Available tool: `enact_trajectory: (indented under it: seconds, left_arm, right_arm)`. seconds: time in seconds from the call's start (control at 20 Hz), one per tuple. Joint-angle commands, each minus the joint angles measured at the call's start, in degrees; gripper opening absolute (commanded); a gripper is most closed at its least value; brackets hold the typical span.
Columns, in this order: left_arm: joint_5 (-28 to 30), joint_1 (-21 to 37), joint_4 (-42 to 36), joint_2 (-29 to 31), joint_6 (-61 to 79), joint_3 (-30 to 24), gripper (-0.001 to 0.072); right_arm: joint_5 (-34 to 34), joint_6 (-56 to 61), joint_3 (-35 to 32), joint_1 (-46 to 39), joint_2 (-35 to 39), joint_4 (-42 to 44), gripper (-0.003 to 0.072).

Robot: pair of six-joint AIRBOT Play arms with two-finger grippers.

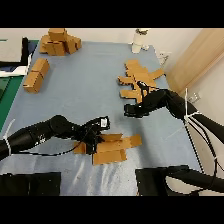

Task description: Fold the box.

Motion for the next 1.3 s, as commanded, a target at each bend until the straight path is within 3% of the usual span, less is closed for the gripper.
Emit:
enact_trajectory:
  seconds: [0.0,0.25,0.4,1.05,1.1,1.15,1.2,1.25]
  left_arm:
    - [-2.2,0.0,-4.9,0.1,4.6,-0.3,0.001]
    - [-2.7,3.2,-5.4,0.1,4.7,-0.3,0.001]
    - [-7.0,6.4,-7.9,0.1,6.9,-0.3,0.001]
    - [-7.5,6.3,-6.0,-3.2,7.2,-0.3,0.0013]
    - [-7.6,6.3,-5.9,-3.2,7.2,-0.3,0.0013]
    - [-7.7,6.3,-6.0,-3.2,7.2,-0.3,0.0014]
    - [-7.9,6.4,-6.0,-3.2,7.2,-0.3,0.0013]
    - [-8.1,6.4,-6.0,-3.2,7.2,-0.3,0.0014]
  right_arm:
    - [0.0,0.0,0.0,0.0,0.0,0.3,0.0278]
    - [0.0,0.0,0.0,0.0,0.0,0.7,0.0278]
    - [0.1,0.0,0.0,0.0,0.0,0.7,0.0278]
    - [0.4,0.0,0.0,0.0,0.0,1.1,0.0278]
    - [0.4,0.0,0.0,0.0,0.0,1.1,0.0265]
    - [0.0,0.0,0.0,0.0,0.0,1.1,0.0089]
    - [-0.8,-0.1,0.0,0.0,0.0,1.1,0.0005]
    - [-1.9,-0.1,0.0,0.0,0.3,1.1,0.0004]
